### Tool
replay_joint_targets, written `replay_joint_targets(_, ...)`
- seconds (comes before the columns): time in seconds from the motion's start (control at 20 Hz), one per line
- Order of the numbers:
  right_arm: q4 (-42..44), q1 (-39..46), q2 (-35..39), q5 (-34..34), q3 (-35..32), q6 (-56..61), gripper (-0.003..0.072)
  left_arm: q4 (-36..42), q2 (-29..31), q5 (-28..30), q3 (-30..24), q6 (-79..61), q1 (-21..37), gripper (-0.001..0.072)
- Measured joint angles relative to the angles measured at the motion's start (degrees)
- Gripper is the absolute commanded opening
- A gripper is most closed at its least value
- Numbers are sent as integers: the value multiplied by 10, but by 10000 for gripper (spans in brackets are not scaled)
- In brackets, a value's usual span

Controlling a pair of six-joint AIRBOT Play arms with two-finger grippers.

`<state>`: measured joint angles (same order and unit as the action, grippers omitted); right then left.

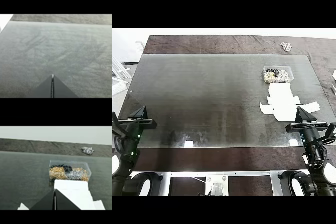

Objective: Fold the box and place the chain.

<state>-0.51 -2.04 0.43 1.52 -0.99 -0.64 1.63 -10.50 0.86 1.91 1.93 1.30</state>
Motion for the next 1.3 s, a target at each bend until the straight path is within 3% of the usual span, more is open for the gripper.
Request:
replay_joint_targets(0.35,-1,0,0,-1,1,3,7,0,0,0,0,0,0,22)
replay_joint_targets(0.5,-6,0,-2,6,11,10,150,0,0,0,0,0,0,22)
replay_joint_targets(0.65,-7,7,-33,62,41,5,215,0,0,0,0,0,0,22)
replay_joint_targets(0.9,-10,92,-198,90,139,-48,219,0,0,0,0,0,0,22)
replay_joint_targets(1.15,-19,249,-416,-43,285,-58,258,0,0,0,0,0,0,22)
replay_joint_targets(1.3,-117,348,-533,-155,373,49,267,0,0,0,0,0,0,21)
